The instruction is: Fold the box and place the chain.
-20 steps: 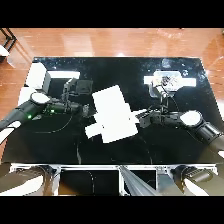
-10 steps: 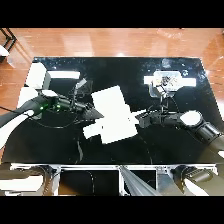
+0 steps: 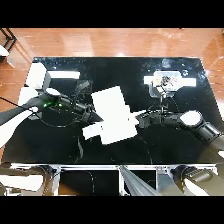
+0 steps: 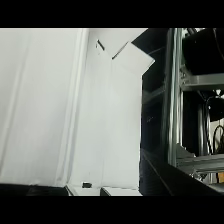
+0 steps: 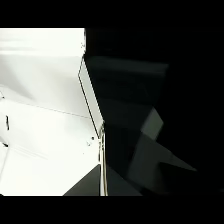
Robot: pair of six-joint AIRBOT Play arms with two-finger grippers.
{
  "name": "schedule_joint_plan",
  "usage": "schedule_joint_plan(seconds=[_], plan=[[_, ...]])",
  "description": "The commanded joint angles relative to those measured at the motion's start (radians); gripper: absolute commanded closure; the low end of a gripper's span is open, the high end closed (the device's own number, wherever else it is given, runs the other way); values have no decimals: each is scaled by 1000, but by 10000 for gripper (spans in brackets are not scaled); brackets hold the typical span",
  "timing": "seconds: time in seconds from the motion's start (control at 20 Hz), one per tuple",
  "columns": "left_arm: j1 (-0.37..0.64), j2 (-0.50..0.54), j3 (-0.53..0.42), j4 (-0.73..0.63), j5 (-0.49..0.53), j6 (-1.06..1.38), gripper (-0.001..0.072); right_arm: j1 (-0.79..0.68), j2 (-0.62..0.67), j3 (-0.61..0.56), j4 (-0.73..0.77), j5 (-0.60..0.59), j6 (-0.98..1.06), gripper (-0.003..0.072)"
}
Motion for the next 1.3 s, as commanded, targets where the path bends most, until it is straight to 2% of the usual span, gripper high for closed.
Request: schedule_joint_plan(seconds=[0.0,0.15,0.2,0.35,0.45,0.7,0.9,1.0,1.05,1.15,1.2,1.25], plan=[[-1,-3,7,27,-6,10,108,0,1,-1,0,-1,1,665],[-11,-4,12,27,6,9,121,0,1,-1,0,-1,1,665],[-21,-4,14,27,18,9,179,0,1,-1,0,-1,1,665],[-34,-4,33,32,43,9,218,0,1,-1,0,0,1,665],[-32,-4,43,37,51,8,287,0,1,-1,-1,0,1,665],[-42,-4,44,107,52,1,295,0,1,-1,-8,-1,1,665],[-48,-4,44,110,60,0,305,0,1,-1,-8,-1,1,665],[-48,-4,44,110,80,-1,474,0,1,-1,-8,-1,1,665],[-48,-4,44,110,87,-1,510,0,1,-1,-8,-1,1,665],[-48,-4,44,110,90,-1,519,0,1,-1,-7,-1,3,665],[-45,-4,44,110,90,-1,520,0,1,-1,-7,0,12,648],[-42,-4,44,110,90,0,590,0,1,-1,-7,4,20,433]])
